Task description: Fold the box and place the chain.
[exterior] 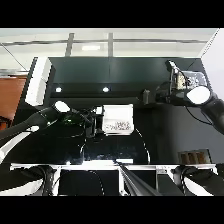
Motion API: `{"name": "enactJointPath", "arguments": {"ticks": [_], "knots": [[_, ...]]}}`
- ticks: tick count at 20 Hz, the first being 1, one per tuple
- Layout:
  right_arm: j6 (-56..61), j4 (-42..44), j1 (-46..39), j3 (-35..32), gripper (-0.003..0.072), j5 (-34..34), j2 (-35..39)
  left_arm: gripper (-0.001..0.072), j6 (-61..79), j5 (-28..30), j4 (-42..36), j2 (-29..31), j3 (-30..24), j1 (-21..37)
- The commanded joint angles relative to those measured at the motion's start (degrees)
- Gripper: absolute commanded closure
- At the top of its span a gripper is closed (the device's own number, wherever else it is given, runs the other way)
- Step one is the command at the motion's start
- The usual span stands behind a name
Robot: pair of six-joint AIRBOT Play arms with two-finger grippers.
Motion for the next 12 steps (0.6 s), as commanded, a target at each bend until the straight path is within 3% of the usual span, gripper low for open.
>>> {"name": "enactJointPath", "arguments": {"ticks": [1,5,9,12], "knots": [[-18.0,8.9,2.6,2.8,0.0,-2.5,-4.9,0.0242,0.0,0.1,0.1,0.0,0.0,0.0],[-35.6,8.1,4.2,2.8,0.0001,2.1,-5.2,0.0242,0.0,0.1,0.1,0.0,0.0,0.0],[-47.2,4.1,4.2,2.8,0.0001,10.8,-5.2,0.0243,0.0,0.1,0.1,0.0,0.0,0.0],[-51.6,3.9,4.2,2.8,0.0001,13.3,-5.2,0.0243,0.0,0.1,0.1,0.0,0.0,0.0]]}}
